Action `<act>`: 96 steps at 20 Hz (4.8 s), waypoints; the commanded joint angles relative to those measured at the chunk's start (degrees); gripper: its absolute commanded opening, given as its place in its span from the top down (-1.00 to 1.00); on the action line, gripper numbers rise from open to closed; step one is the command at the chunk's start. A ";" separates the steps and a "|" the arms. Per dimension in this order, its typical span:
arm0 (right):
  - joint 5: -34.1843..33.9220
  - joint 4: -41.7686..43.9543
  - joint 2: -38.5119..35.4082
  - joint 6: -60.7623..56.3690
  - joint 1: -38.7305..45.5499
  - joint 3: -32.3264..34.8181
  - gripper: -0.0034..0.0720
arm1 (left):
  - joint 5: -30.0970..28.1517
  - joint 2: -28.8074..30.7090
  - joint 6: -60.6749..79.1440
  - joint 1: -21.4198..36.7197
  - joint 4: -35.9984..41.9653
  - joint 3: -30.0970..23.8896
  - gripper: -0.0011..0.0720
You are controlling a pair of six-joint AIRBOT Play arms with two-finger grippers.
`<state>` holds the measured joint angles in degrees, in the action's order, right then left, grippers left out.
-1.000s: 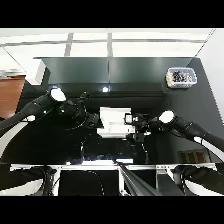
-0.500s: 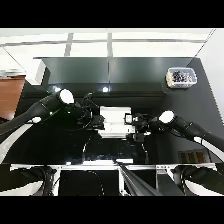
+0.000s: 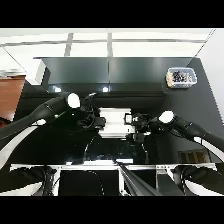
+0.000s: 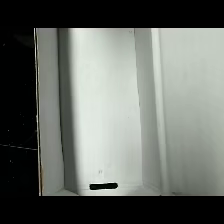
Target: Fold the box and place the chain.
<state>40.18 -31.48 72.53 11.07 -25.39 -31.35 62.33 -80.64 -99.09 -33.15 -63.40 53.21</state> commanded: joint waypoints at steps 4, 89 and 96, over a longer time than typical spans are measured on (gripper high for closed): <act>0.00 -0.04 0.00 0.00 -0.02 -0.07 0.47 | 1.09 -1.73 -22.60 -10.88 -18.93 5.22 0.03; 19.45 6.01 0.83 -67.98 23.04 2.05 0.87 | 1.16 -5.09 -31.28 -12.90 -22.88 8.55 0.90; 24.22 9.64 0.83 -65.24 20.57 -2.01 -0.60 | 1.18 -5.09 -31.28 -12.90 -22.88 8.55 0.90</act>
<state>63.44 -24.51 73.12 -55.72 -3.16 -32.10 63.48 -85.76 -130.37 -46.11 -86.28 61.76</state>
